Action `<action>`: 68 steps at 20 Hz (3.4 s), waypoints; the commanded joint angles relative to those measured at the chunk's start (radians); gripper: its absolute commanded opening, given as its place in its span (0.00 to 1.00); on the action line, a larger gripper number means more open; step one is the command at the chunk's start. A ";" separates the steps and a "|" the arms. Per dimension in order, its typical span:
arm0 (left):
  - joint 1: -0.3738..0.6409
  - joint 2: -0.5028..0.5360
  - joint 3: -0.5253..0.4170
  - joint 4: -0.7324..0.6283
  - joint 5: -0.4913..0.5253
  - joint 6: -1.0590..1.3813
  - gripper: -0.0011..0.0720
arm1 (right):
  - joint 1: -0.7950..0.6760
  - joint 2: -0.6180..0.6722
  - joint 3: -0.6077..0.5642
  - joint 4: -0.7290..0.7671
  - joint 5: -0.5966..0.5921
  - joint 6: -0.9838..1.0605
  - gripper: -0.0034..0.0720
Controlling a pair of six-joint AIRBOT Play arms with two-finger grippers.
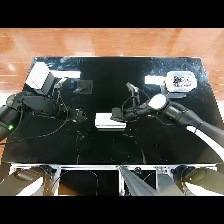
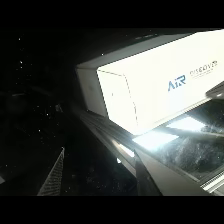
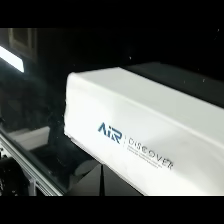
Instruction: Fold the box and place the chain.
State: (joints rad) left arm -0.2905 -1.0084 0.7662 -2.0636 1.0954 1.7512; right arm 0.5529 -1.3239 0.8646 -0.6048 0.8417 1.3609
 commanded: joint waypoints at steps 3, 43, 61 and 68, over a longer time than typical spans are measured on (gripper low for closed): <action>-0.043 -0.011 0.008 -0.021 -0.041 0.178 0.77 | -0.182 0.114 0.005 -0.032 0.089 -0.072 0.08; -0.266 -0.375 0.304 0.096 0.026 1.046 0.88 | -0.539 0.187 0.003 -0.401 0.351 -0.037 0.08; -0.266 -0.411 0.304 0.062 0.027 1.043 0.88 | -0.539 0.186 0.003 -0.402 0.335 -0.038 0.08; -0.267 -0.439 0.304 0.062 0.027 1.040 0.87 | -0.539 0.186 0.003 -0.401 0.327 -0.046 0.08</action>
State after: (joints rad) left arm -0.5568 -1.4315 1.0698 -2.0026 1.1206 2.7945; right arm 0.0132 -1.1378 0.8677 -1.0065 1.1721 1.3205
